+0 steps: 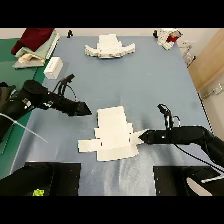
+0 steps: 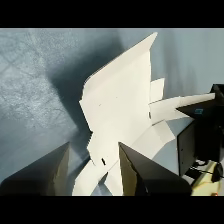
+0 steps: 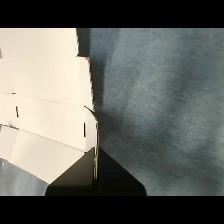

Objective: Fold the box.

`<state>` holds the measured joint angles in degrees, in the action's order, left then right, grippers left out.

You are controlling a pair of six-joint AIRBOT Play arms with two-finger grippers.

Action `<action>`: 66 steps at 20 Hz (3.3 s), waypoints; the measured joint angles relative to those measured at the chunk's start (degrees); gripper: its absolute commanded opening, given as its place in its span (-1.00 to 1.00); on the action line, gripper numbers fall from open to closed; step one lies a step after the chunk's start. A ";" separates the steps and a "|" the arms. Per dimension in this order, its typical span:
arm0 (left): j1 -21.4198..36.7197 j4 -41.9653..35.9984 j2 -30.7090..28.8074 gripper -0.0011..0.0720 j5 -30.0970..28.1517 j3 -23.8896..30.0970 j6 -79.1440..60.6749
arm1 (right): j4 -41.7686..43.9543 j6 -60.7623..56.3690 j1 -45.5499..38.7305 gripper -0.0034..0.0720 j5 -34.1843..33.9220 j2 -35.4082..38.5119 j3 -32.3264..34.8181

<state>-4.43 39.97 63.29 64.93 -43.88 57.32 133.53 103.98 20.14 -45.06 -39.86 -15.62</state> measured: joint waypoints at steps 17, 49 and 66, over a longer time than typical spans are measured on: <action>-6.12 -13.22 27.21 0.28 6.12 -8.33 -18.73 | 0.17 -0.04 0.24 -0.91 0.02 0.92 0.55; -11.34 -16.35 22.45 -0.95 11.41 -11.80 -45.70 | -29.88 -15.50 -0.79 0.10 -0.28 0.90 -7.04; -30.47 -17.18 -2.78 -0.93 -24.17 11.06 -67.87 | -49.44 -39.47 -0.85 0.34 -0.57 0.87 -18.05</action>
<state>-34.89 22.79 60.51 40.75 -32.82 -10.55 84.09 64.51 19.29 -45.63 -38.98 -33.67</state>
